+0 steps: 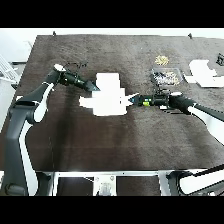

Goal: Fold the box and place the chain.

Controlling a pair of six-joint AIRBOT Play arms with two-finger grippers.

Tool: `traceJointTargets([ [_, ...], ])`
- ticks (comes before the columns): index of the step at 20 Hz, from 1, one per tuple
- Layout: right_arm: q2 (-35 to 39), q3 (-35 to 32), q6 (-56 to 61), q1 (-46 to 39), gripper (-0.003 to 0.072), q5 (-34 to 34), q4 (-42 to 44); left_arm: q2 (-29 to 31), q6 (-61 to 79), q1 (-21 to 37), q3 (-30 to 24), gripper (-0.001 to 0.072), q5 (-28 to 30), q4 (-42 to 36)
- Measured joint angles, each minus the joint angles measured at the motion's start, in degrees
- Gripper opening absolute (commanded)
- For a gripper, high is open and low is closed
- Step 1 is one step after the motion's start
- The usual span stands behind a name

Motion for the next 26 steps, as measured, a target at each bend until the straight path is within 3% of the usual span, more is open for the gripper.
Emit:
traceJointTargets([
  [4,0.0,0.0,0.0,0.0,0.0004,0.0,0.0,0.0,0.4,0.0,0.0,0.0286,-0.5,-0.4],
  [5,0.0,0.0,0.0,0.0,0.0004,0.0,0.0,0.0,0.4,0.0,0.0,0.0191,-0.9,-0.4],
  [7,0.0,0.0,0.0,0.0,0.0004,0.0,0.0,0.0,0.9,0.0,0.0,0.0168,-1.5,-0.4],
  [9,0.0,0.0,0.0,0.0,0.0004,0.0,0.0,0.0,1.4,0.0,0.0,0.0053,-1.9,-0.5],
  [15,0.0,0.0,0.0,0.0,0.0005,0.0,0.0,0.0,5.8,0.0,0.0,0.0022,-2.7,-2.5],
  [16,0.0,0.0,0.0,-0.1,0.0056,0.0,0.0,0.0,7.1,0.0,0.0,0.0021,-2.8,-3.1],
  [17,0.0,0.0,-0.1,-0.2,0.0198,0.0,0.0,0.0,8.0,0.0,0.0,0.0021,-2.9,-3.6],
  [18,0.1,0.0,-0.3,-0.5,0.0240,0.2,-0.2,0.0,8.8,0.0,0.0,0.0021,-2.9,-3.9],
  [26,7.3,0.0,-2.8,-9.5,0.0240,1.8,2.0,0.0,19.0,0.0,0.0,0.0015,-3.9,-5.1],
])
